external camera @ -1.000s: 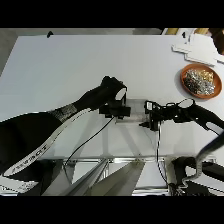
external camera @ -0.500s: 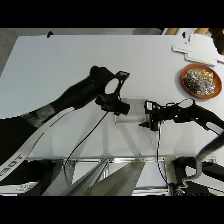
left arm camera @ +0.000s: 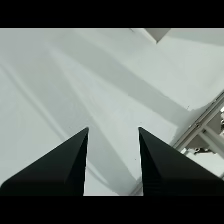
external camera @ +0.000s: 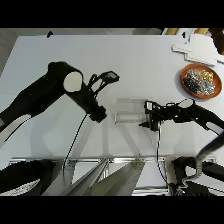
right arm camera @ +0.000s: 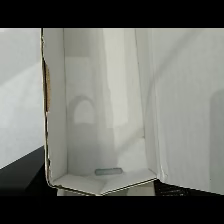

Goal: Fold the box and place the chain.

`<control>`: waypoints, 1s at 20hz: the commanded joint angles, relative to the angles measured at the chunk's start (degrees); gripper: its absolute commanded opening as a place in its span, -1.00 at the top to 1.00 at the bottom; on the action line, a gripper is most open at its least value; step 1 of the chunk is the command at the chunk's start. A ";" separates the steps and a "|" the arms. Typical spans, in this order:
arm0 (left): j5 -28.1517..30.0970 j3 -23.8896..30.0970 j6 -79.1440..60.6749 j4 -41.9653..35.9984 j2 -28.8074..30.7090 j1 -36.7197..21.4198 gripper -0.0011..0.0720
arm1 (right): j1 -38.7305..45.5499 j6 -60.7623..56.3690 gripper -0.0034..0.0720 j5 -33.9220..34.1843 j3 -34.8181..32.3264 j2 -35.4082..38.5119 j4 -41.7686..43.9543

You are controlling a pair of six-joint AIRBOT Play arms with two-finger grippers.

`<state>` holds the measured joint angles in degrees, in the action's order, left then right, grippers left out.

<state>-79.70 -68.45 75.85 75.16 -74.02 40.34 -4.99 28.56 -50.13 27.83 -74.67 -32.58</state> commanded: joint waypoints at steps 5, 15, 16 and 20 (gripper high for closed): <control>27.67 22.36 -49.05 -12.11 4.74 -7.74 -0.55 | 0.00 0.00 -0.15 -0.02 0.00 0.04 0.02; 29.70 24.11 -107.97 -49.07 -8.41 -12.09 -0.83 | 0.00 -0.02 -0.15 -0.02 0.00 0.04 0.02; 29.55 24.11 -108.04 -49.44 -9.49 -12.02 -0.84 | 0.00 -0.02 -0.15 -0.02 0.00 0.04 0.02; 29.53 23.96 -107.75 -48.57 -12.41 -12.13 -0.93 | 0.00 0.00 -0.15 -0.02 0.00 0.04 0.02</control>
